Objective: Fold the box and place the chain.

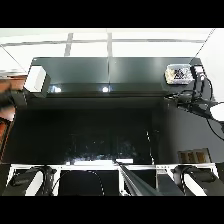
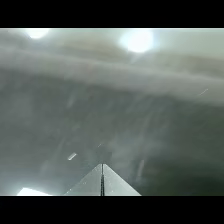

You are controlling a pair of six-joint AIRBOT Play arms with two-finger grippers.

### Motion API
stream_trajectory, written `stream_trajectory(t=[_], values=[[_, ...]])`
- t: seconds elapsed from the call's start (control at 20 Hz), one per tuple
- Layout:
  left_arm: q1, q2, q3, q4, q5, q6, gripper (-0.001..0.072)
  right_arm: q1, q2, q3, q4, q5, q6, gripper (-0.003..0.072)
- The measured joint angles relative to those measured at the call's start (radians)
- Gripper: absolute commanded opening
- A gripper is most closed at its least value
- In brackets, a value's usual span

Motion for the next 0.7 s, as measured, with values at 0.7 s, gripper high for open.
stream_trajectory(t=[0.7], values=[[-0.015, 0.209, -0.18, 0.049, 0.084, 0.014, 0.0027, 0.005, 0.0, -0.026, -0.037, -0.126, 0.003, 0.0015]])
